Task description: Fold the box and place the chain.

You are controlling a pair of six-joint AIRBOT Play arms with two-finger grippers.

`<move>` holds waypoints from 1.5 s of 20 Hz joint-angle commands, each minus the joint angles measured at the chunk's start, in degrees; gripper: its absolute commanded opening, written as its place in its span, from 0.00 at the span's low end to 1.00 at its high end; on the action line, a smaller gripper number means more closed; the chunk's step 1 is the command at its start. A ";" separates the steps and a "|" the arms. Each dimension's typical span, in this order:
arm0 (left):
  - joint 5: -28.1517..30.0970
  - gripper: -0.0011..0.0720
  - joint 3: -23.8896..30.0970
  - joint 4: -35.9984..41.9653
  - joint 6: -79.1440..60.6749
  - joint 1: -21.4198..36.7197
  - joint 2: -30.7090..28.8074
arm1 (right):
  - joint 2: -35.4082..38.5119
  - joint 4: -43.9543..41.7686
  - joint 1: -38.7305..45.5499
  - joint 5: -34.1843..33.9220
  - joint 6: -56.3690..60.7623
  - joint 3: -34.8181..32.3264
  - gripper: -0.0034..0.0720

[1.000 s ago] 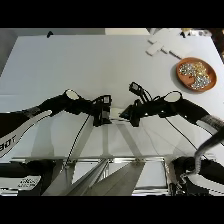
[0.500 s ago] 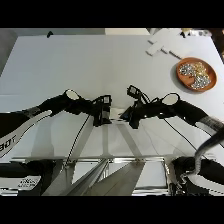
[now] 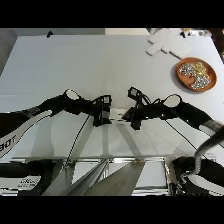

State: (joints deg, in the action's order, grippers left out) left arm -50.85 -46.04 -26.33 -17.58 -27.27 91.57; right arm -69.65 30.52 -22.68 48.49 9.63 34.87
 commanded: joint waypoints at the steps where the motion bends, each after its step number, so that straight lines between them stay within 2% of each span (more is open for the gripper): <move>1: 0.04 0.55 -0.04 -0.07 -0.17 0.04 0.02 | 5.99 -2.45 -0.04 -0.11 -0.70 0.11 0.06; 3: 0.04 0.55 -0.02 -0.07 -0.17 0.04 0.02 | 9.97 -1.09 -0.04 0.02 1.79 0.11 0.06; 5: 0.04 0.55 -0.02 -0.07 -0.17 0.04 0.02 | 13.07 5.18 -0.04 1.11 10.27 0.11 0.07; 8: 0.02 0.55 -0.02 -0.07 -0.17 0.04 0.02 | 14.27 21.40 -0.04 5.31 28.79 0.11 0.07; 12: 0.02 0.55 -0.04 -0.07 -0.17 0.04 0.02 | 14.27 50.25 -0.04 12.41 70.79 0.11 0.07; 14: 0.04 0.55 -0.02 -0.07 -0.17 0.04 0.02 | 14.27 56.70 -0.04 18.03 76.39 0.11 0.07; 17: 0.02 0.55 -0.02 -0.07 -0.17 0.04 0.02 | 14.25 57.35 -0.04 22.56 83.19 0.11 0.07; 22: 0.04 0.55 -0.02 -0.07 -0.17 0.04 0.02 | 14.25 55.76 -0.07 23.78 94.38 0.11 0.07; 30: 0.02 0.55 -0.04 -0.04 -0.17 0.04 0.02 | 14.25 53.88 -0.07 23.78 94.29 0.11 0.07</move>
State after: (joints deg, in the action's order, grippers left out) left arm -50.83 -46.04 -26.37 -17.74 -27.27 91.57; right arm -55.44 84.64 -22.70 71.96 102.96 34.94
